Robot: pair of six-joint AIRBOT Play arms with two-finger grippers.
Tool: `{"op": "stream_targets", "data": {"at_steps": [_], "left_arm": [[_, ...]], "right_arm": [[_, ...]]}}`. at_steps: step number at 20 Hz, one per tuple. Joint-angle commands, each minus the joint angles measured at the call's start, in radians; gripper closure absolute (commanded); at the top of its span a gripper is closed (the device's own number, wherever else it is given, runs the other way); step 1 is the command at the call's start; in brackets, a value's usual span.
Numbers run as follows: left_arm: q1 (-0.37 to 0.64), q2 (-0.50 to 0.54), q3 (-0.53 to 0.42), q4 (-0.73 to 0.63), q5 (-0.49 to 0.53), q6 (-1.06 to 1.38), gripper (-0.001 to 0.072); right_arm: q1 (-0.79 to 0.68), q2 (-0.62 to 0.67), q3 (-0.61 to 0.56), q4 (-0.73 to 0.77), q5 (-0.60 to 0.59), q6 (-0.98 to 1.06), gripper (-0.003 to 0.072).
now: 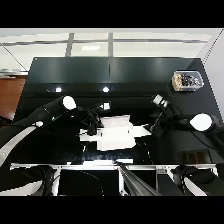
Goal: Fold the box and place the chain.
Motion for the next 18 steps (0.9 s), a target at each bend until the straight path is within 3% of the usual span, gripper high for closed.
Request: {"op": "stream_targets", "data": {"at_steps": [1,6,9,18], "left_arm": [[-0.001,0.0,-0.005,0.013,0.003,0.0,0.068],[-0.001,-0.001,-0.005,0.013,0.002,0.0,0.0679],[-0.001,-0.001,-0.005,0.013,0.002,0.0,0.0679],[-0.001,-0.001,-0.005,0.013,0.0,0.0,0.0679]], "right_arm": [[0.081,0.0,-0.066,-0.001,0.012,-0.152,-0.003],[0.177,-0.003,-0.139,0.013,0.014,-0.296,-0.0031],[0.207,-0.027,-0.139,0.132,0.007,-0.319,-0.0031],[0.331,-0.094,-0.138,0.174,-0.123,-0.507,-0.003]]}}
